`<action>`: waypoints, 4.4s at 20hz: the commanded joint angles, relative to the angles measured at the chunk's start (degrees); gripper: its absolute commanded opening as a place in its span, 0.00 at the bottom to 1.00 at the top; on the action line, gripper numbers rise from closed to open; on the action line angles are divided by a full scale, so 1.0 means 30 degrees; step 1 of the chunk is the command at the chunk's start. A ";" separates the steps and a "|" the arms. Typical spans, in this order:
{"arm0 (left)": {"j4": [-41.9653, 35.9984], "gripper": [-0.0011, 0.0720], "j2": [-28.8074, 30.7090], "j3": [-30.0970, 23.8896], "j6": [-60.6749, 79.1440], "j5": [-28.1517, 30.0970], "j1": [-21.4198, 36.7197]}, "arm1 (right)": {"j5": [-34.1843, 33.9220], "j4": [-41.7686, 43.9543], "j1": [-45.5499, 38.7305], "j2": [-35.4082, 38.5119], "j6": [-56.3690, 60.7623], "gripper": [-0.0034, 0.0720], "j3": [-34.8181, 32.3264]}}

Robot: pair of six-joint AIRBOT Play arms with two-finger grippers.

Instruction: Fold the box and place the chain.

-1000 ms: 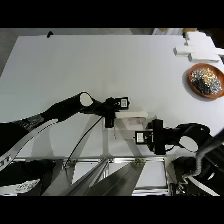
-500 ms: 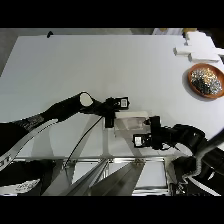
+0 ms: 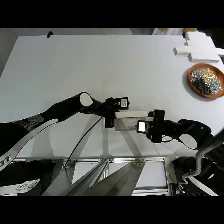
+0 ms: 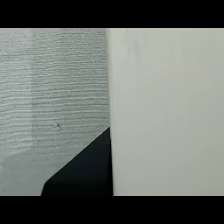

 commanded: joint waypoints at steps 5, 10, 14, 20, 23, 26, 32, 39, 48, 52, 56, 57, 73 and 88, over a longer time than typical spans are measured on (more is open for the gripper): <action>0.0007 0.04 0.0015 0.0000 0.0015 -0.0007 -0.0015 | -0.0007 0.5996 -0.3096 -0.0015 -0.4619 0.90 0.0036; 0.0007 0.04 0.0015 0.0000 0.0015 -0.0007 -0.0015 | 0.0007 0.8269 -0.4962 -0.0984 -0.7104 0.90 0.0036; 0.0007 0.04 0.0015 0.0000 0.0015 -0.0007 -0.0015 | 0.0007 0.9551 -0.5034 -0.2339 -0.8335 0.90 0.0036; 0.0007 0.04 0.0015 0.0000 0.0007 -0.0007 -0.0015 | 0.0670 1.1264 -0.5727 -0.2987 -1.1999 0.90 0.0036; 0.0007 0.04 0.0015 0.0000 0.0007 -0.0007 -0.0015 | 0.1807 1.1504 -0.7380 -0.2994 -1.3362 0.90 0.0036; 0.0000 0.04 0.0015 0.0000 0.0015 -0.0007 -0.0015 | 0.2535 1.3639 -0.8000 -0.3759 -1.5854 0.93 0.0036; 0.0007 0.04 0.0015 0.0000 0.0015 -0.0007 -0.0015 | 0.3424 1.5970 -0.8262 -0.6244 -1.9161 0.96 0.0044; 0.0007 0.04 0.0015 0.0000 0.0015 -0.0007 -0.0015 | 0.4452 1.5693 -0.8845 -0.7359 -2.0167 0.94 0.0036; 0.0007 0.04 0.0015 0.0000 0.0015 -0.0007 -0.0015 | 0.4364 1.6385 -0.8393 -0.7548 -2.0480 0.89 0.0036; 0.0007 0.04 0.0015 0.0000 0.0015 -0.0015 -0.0015 | 0.4277 1.6400 -0.8386 -0.8240 -2.0567 0.89 0.0036; 0.0007 0.04 0.0015 0.0000 0.0015 -0.0007 -0.0015 | 0.3942 1.6844 -0.8393 -0.8561 -2.0939 0.88 0.0036; 0.0007 0.04 0.0015 0.0000 0.0015 -0.0007 -0.0015 | 0.3949 1.6932 -0.8393 -0.8663 -2.1209 0.88 0.0036; 0.0007 0.04 0.0015 0.0000 0.0007 -0.0007 -0.0015 | 0.3803 1.7107 -0.8393 -0.9056 -2.1551 0.63 0.0036; 0.0007 0.04 0.0015 0.0000 0.0007 -0.0007 -0.0015 | 0.3934 1.7107 -0.8393 -0.9056 -2.1551 0.63 0.0036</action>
